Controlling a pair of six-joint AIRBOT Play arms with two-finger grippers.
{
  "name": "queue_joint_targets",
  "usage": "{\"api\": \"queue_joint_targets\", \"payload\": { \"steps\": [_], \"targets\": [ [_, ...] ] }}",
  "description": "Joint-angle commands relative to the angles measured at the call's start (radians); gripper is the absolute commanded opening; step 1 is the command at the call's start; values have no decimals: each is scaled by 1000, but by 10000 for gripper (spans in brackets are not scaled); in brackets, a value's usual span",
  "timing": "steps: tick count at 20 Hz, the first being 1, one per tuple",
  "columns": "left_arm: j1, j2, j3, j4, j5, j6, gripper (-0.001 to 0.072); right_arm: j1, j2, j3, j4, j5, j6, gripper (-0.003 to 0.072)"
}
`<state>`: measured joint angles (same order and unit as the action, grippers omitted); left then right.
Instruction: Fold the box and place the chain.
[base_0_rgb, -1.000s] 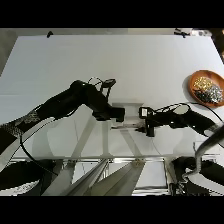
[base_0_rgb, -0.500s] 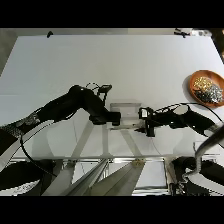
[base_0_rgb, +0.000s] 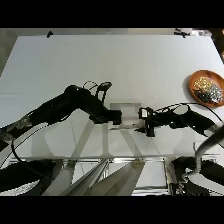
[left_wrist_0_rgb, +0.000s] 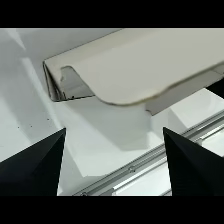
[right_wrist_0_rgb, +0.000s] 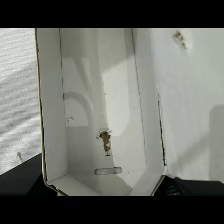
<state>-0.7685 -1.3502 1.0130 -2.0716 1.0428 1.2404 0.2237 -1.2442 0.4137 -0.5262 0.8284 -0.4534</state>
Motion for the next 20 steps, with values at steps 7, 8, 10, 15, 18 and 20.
{"api": "queue_joint_targets", "payload": {
  "steps": [7,8,10,15,18,20],
  "targets": [
    [23,27,0,-6,22,17,628,-1,0,0,0,0,0,414],
    [29,31,0,-7,24,18,561,-1,0,0,0,1,0,414],
    [44,56,-1,-6,24,21,460,-1,0,0,0,0,0,414],
    [158,172,-18,5,91,66,462,-1,0,0,0,0,0,414],
    [255,252,-132,-17,101,78,462,-1,0,0,0,0,0,414],
    [328,300,-252,-58,86,103,462,-1,0,0,0,0,0,414]
  ]
}}
